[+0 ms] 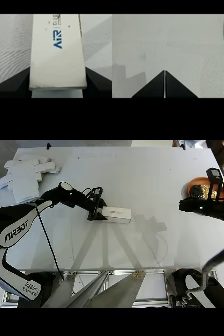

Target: Fold the box and place the chain.

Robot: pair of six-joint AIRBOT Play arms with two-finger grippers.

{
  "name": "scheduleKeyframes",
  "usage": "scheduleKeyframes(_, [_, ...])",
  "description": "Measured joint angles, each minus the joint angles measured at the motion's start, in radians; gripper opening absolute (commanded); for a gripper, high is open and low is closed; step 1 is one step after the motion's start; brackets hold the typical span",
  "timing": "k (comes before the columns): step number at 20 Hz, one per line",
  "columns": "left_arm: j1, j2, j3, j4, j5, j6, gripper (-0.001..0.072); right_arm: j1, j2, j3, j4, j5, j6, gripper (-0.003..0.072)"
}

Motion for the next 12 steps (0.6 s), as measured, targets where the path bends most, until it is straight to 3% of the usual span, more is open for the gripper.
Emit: scheduleKeyframes(12, [0.0,0.093,-0.001,0.008,-0.028,-0.172,0.0004,0.0,0.0,0.0,0.0,0.0,0.0,0.0007])
